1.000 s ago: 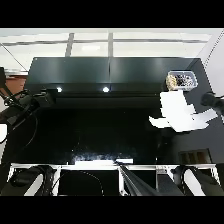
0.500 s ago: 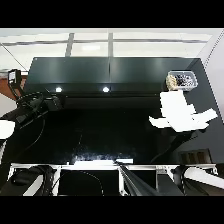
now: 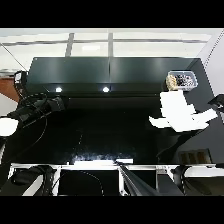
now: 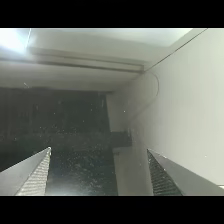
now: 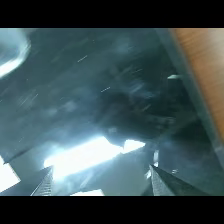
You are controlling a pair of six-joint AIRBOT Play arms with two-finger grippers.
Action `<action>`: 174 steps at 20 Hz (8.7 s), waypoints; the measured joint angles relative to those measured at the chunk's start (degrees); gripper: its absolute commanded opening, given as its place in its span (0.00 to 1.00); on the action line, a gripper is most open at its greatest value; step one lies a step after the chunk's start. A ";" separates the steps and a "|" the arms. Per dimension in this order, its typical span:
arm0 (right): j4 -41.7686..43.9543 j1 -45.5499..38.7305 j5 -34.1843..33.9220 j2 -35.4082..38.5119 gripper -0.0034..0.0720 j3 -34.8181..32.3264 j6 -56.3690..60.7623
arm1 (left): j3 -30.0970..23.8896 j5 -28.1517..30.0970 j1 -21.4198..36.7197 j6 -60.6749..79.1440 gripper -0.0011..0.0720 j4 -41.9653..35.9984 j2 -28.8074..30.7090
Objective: Fold the box and place the chain.
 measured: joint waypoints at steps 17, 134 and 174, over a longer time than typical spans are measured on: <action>-5.01 2.25 11.93 1.09 0.09 0.48 8.13 | 0.00 -0.15 0.00 0.00 0.98 -0.15 -0.07; 16.92 58.77 -15.78 46.05 0.99 -54.07 -56.70 | 22.29 -19.63 -25.22 72.17 0.05 -13.22 -44.02; 18.51 66.95 -20.94 42.60 0.99 -47.98 -52.02 | 22.51 -20.65 -25.24 72.22 0.05 -11.04 -42.49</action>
